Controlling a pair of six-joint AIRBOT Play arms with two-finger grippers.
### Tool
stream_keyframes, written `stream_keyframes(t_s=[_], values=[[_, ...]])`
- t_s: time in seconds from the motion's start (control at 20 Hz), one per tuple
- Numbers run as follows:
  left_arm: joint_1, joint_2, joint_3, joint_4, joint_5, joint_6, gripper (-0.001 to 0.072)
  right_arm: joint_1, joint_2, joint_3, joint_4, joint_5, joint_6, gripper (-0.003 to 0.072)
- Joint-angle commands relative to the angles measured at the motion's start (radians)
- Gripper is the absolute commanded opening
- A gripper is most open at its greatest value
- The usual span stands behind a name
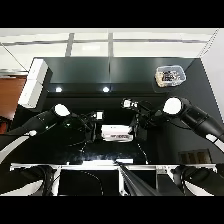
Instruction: Fold the box and place the chain.
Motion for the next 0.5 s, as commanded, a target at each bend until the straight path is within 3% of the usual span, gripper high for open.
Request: stream_keyframes(t_s=[0.0, 0.45], values=[[0.001, 0.0, 0.0, 0.0, 0.0, 0.0, 0.035, 0.006, -0.001, 0.0, -0.022, 0.004, 0.018, 0.0319], [0.001, 0.0, 0.0, 0.0, 0.0, 0.0, 0.0351, 0.05, -0.001, 0.0, -0.084, -0.011, 0.056, 0.0318]])
